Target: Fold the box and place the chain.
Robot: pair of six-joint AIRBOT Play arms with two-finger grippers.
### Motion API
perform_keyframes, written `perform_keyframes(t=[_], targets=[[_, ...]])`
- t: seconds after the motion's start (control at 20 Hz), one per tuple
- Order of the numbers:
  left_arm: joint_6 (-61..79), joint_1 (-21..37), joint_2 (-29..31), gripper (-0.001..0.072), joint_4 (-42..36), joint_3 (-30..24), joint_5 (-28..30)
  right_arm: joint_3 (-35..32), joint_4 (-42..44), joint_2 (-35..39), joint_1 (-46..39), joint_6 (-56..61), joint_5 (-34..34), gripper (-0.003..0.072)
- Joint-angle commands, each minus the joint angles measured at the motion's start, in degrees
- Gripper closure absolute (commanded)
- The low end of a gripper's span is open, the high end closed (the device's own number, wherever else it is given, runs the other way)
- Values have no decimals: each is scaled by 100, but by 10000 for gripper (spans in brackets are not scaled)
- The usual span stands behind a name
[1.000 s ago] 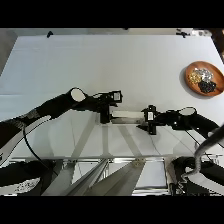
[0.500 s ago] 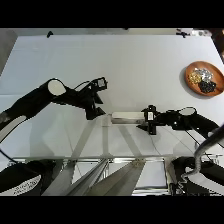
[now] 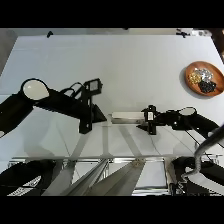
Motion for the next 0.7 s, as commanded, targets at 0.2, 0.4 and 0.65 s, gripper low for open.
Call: perform_keyframes(t=[0.2, 0.4, 0.65], targets=[[190, -1550, -424, 700, -199, -420, 1552, -2, 0, 2, 0, 0, 2, 221], [629, -1781, -1027, 702, -1189, -420, 3403, -2, 2, 2, 0, 0, 2, 221], [730, -1773, -1526, 702, -2210, -420, 5088, -2, 0, 2, 0, 0, 2, 221]])
